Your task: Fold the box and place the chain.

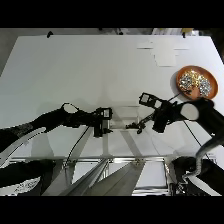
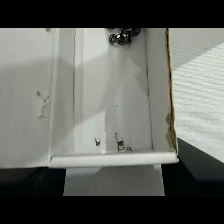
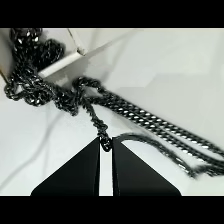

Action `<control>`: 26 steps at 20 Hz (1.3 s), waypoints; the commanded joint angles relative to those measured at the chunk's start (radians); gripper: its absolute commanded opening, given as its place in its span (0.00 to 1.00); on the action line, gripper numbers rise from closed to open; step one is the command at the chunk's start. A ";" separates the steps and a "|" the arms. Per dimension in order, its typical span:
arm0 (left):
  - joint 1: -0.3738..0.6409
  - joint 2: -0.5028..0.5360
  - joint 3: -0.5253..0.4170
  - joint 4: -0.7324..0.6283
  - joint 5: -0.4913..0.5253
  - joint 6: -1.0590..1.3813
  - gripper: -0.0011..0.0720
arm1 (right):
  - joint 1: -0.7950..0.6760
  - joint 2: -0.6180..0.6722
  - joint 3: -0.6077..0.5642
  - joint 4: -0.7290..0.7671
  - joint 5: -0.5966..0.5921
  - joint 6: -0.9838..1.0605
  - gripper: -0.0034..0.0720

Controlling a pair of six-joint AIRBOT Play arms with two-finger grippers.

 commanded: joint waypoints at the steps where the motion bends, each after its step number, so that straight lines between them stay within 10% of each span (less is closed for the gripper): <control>1: 0.000 0.000 0.000 0.000 0.000 0.000 0.25 | 0.000 0.111 0.082 0.034 0.095 0.036 0.07; 10: 0.000 0.000 0.000 0.000 0.000 0.000 0.25 | 0.000 0.114 0.391 0.435 0.161 0.037 0.07; 19: 0.000 0.000 0.000 0.000 0.000 0.000 0.25 | 0.001 0.100 0.394 0.757 0.140 -0.079 0.07; 26: 0.000 0.000 0.000 0.000 0.000 0.000 0.25 | 0.001 -0.061 0.232 0.665 0.132 -0.156 0.07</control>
